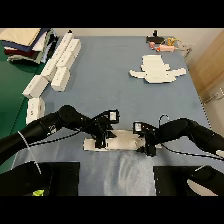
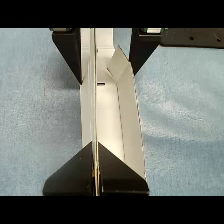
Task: Fold the box.
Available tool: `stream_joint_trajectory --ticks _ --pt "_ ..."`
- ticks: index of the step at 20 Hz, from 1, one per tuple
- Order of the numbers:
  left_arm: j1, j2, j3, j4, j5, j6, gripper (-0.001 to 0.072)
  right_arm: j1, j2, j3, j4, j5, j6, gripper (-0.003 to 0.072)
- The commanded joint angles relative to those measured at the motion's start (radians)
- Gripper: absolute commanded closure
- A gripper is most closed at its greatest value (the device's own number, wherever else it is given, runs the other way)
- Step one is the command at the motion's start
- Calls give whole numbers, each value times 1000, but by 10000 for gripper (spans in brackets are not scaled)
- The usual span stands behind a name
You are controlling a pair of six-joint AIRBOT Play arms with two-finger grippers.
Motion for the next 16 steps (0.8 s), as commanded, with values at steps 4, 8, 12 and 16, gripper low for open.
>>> stream_joint_trajectory --ticks 4,8,12,16 --pt "0 0 0 0 0 0 693 26 -28 -11 -11 42 0 70" --pt "0 0 0 0 0 0 694 32 -47 -11 -13 43 0 70" --pt "0 0 0 0 0 0 694 32 -47 -11 -14 42 0 110" --pt "0 0 0 0 0 0 693 32 -47 -11 -18 48 0 109"
